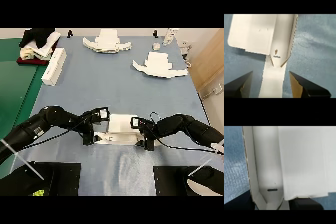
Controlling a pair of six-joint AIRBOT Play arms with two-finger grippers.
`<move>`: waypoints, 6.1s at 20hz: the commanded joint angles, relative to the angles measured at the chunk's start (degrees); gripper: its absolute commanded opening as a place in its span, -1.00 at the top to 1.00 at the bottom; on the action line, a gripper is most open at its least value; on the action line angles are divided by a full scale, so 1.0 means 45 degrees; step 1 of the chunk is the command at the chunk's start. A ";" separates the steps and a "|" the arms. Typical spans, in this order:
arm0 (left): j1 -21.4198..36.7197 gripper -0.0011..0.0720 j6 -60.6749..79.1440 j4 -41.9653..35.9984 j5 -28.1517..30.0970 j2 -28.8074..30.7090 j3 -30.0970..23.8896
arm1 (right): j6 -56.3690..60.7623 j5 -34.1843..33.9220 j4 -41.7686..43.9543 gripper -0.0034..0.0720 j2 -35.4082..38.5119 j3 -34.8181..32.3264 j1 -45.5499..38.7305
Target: Fold the box.
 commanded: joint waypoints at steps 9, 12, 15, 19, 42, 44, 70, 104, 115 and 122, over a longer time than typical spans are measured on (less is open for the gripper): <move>0.0010 0.52 0.3551 -0.2560 0.1059 -0.2987 -0.0209 | 0.0005 0.0005 0.0005 -0.27 0.0000 0.0000 -0.0005; -0.0136 0.52 0.3687 -0.3172 0.0981 -0.2987 -0.0204 | 0.0005 0.0000 0.0005 -0.27 0.0000 0.0000 -0.0005; -0.0219 0.52 0.3934 -0.3497 0.0903 -0.2987 -0.0204 | 0.0005 0.0000 0.0005 -0.27 0.0000 0.0005 -0.0005; -0.0121 0.52 0.3915 -0.3322 0.0743 -0.2890 -0.0204 | 0.0005 0.0000 0.0005 -0.27 0.0000 0.0005 -0.0005; 0.0593 -0.11 0.2220 -0.0151 -0.0549 -0.2069 -0.0233 | 0.0005 0.0000 0.0000 -0.27 0.0000 0.0005 -0.0005; 0.0418 0.17 0.2239 -0.0520 -0.0748 -0.1787 -0.0233 | 0.0005 0.0000 0.0005 -0.27 0.0000 0.0005 -0.0005; -0.0933 0.68 0.3672 -0.4303 0.1112 -0.2817 -0.0311 | 0.0005 0.0005 0.0005 -0.27 0.0000 0.0005 -0.0005; 0.5863 0.94 -1.4683 -0.0670 -0.3181 0.1491 -0.2511 | 0.0005 0.0000 0.0005 -0.27 0.0000 0.0005 -0.0005; 0.2399 0.94 -1.3488 -0.3614 0.0107 -0.0073 -0.3162 | 0.0005 0.0000 0.0005 -0.27 0.0000 0.0005 -0.0005; 0.2404 0.93 -1.3323 -0.4070 -0.0908 0.0602 -0.2560 | 0.0005 0.0005 0.0005 -0.27 0.0000 0.0005 -0.0005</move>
